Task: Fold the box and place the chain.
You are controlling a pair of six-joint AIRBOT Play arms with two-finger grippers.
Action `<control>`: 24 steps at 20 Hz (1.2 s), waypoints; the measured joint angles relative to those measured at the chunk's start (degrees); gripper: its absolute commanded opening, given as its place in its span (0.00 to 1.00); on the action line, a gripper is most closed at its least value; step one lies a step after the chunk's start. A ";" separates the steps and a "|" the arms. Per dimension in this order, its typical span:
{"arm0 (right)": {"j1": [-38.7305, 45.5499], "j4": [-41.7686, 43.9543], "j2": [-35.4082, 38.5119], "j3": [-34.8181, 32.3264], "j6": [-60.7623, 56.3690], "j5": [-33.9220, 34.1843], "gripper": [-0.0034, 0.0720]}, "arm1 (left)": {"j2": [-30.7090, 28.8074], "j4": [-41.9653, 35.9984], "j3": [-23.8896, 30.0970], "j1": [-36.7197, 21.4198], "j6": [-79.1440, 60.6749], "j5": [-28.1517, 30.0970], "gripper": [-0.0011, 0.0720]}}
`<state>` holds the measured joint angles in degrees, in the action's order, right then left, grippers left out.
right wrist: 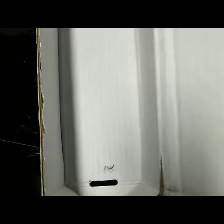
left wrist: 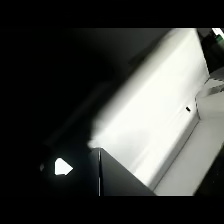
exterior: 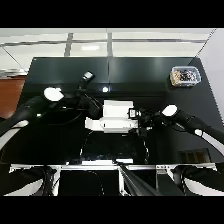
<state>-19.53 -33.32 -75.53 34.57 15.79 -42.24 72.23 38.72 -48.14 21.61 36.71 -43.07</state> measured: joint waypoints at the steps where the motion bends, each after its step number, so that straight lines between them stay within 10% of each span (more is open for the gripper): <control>1: 0.00 0.00 0.00 0.00 0.00 0.00 0.17 | -2.40 1.33 0.74 -0.68 0.46 -0.66 0.05; 4: 0.00 0.02 0.00 0.00 -0.09 0.02 0.17 | -8.85 1.77 5.70 -0.96 -4.94 -3.76 0.11; 6: 0.00 0.02 0.00 0.00 -0.13 0.02 0.17 | -10.80 1.55 9.31 -0.15 -13.66 -4.37 1.00; 16: 0.00 0.07 0.00 0.00 -0.13 0.04 0.17 | -3.69 1.79 13.79 4.31 -49.68 5.62 0.94; 20: 0.00 0.07 0.00 0.00 -0.13 0.04 0.17 | -0.94 0.31 12.55 4.55 -52.26 3.82 0.38; 24: 0.00 0.07 0.00 0.00 -0.13 0.04 0.17 | 0.04 -5.42 12.22 4.90 -53.07 1.90 0.38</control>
<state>-19.53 -33.26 -75.53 34.57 15.66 -42.19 72.27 33.30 -35.92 26.50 -16.36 -41.17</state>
